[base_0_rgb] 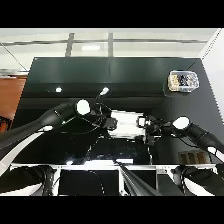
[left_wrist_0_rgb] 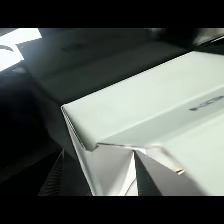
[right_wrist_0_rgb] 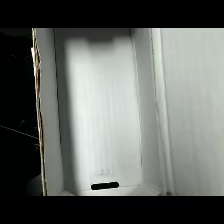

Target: Fold the box and place the chain.

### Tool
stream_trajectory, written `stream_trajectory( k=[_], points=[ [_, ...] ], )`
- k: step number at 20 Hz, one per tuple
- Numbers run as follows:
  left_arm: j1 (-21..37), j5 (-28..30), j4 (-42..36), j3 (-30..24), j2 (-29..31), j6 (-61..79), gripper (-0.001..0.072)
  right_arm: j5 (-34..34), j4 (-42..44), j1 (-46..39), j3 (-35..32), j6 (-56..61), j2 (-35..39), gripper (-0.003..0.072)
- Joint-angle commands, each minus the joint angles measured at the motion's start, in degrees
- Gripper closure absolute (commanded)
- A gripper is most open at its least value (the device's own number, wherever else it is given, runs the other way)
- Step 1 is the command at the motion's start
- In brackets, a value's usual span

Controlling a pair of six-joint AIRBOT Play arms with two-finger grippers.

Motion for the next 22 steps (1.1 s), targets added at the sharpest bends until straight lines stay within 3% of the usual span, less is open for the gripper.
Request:
stream_trajectory(
  k=[1,6,9,10,11,17,22],
  points=[
    [-4.33,-1.95,12.07,3.78,-0.24,-8.33,0.0218,0.0,0.02,0.04,0.0,0.02,-0.04,0.0588],
    [-8.41,-5.57,21.44,7.3,-0.28,-19.1,0.0219,0.02,0.0,0.04,0.0,0.02,-0.04,0.0588],
    [-9.2,-6.6,21.55,7.3,-0.28,-22.05,0.022,0.02,0.0,0.04,0.0,0.0,-0.02,0.0588],
    [-9.4,-6.58,21.51,7.3,-0.28,-23.28,0.024,0.02,0.0,0.04,0.0,0.0,-0.04,0.0588],
    [-9.57,-6.45,21.51,7.3,-0.28,-24.33,0.0312,0.02,0.0,0.04,0.0,0.0,-0.04,0.0588],
    [-10.75,-6.16,22.51,7.65,-1.27,-26.32,0.0315,0.02,0.02,0.04,0.0,0.02,-0.04,0.0588],
    [-13.25,-6.78,23.65,12.31,-4.63,-26.03,0.0315,0.0,0.0,0.04,0.0,0.0,-0.04,0.0588]
  ],
)
